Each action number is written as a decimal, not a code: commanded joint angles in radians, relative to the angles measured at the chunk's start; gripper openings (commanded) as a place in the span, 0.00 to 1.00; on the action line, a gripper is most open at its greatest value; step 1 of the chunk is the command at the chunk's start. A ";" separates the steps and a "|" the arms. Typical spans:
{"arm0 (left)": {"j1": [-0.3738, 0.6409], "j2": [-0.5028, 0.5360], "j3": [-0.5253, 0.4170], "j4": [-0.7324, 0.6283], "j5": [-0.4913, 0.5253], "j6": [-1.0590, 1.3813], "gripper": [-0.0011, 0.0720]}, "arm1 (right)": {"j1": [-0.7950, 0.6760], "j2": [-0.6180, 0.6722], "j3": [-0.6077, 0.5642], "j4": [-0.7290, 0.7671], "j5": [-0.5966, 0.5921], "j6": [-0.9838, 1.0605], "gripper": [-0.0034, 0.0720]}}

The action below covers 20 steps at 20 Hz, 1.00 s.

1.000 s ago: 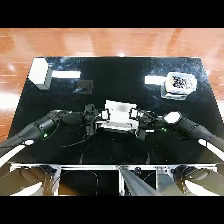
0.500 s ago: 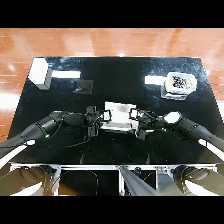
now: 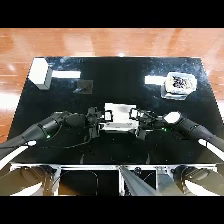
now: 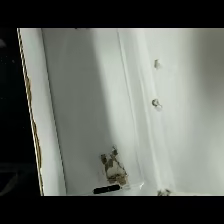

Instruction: Fold the box and place the chain.

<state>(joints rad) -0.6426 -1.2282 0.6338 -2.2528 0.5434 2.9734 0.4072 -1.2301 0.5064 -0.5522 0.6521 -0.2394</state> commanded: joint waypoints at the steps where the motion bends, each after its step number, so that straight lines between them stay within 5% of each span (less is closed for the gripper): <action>1: -0.006 -0.010 0.001 -0.016 -0.004 0.002 0.30 | 0.000 0.000 0.000 0.001 0.002 0.000 0.80; 3: -0.006 -0.012 0.001 -0.016 -0.011 0.002 0.29 | 0.000 0.000 0.000 0.001 0.002 0.001 0.80; 5: -0.006 -0.012 0.001 -0.019 -0.028 0.002 0.18 | 0.000 0.000 0.000 0.001 0.002 0.001 0.80; 15: -0.006 -0.012 0.001 -0.039 -0.030 0.002 0.18 | 0.000 0.000 0.000 0.001 0.001 0.000 0.80; 20: -0.014 -0.016 0.002 -0.050 -0.023 0.003 0.09 | 0.000 0.000 0.000 0.001 0.002 0.000 0.80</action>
<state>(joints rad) -0.6521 -1.2423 0.6342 -2.2948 0.5137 2.9753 0.4072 -1.2301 0.5064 -0.5518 0.6540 -0.2398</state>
